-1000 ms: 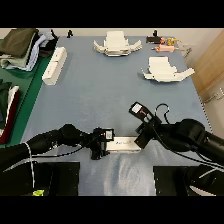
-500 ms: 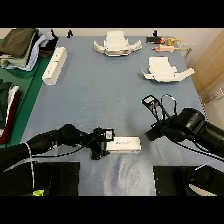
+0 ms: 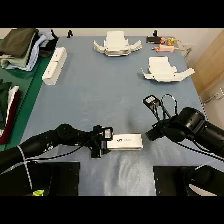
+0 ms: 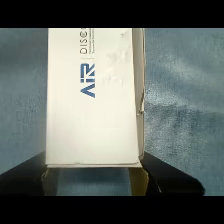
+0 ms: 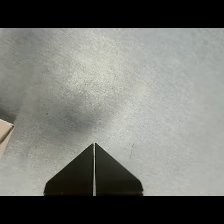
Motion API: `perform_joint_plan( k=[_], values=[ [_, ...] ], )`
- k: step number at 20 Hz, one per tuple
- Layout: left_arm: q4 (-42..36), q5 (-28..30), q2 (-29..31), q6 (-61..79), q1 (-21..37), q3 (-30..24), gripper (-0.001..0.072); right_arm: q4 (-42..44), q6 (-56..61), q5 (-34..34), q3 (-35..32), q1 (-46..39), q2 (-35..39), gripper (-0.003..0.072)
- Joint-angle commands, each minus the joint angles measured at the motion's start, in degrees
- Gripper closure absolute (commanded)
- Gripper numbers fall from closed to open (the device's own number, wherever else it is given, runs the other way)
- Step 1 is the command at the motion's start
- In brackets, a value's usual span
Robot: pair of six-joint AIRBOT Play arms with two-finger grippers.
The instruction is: Fold the box.
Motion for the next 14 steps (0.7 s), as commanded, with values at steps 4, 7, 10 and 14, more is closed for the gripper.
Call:
perform_joint_plan(
  k=[4, 7, 10, 14],
  values=[
    [4.48, 2.58, 5.25, -17.0, 11.8, 0.02, 0.0238, -0.02, 0.07, -0.13, 0.04, -0.02, 0.0, 0.0675],
    [13.73, 0.63, 7.74, -28.0, 25.77, 0.04, 0.0238, -0.02, 0.07, -0.13, 0.04, -0.02, 0.0, 0.0675],
    [24.06, 0.24, 8.09, -36.83, 41.75, 0.04, 0.0237, -0.02, 0.07, -0.13, 0.04, -0.02, 0.0, 0.0675],
    [25.66, 1.79, 6.34, -36.61, 60.72, 2.23, 0.0237, -0.02, 0.07, -0.13, 0.04, -0.02, 0.0, 0.0675]
  ],
)
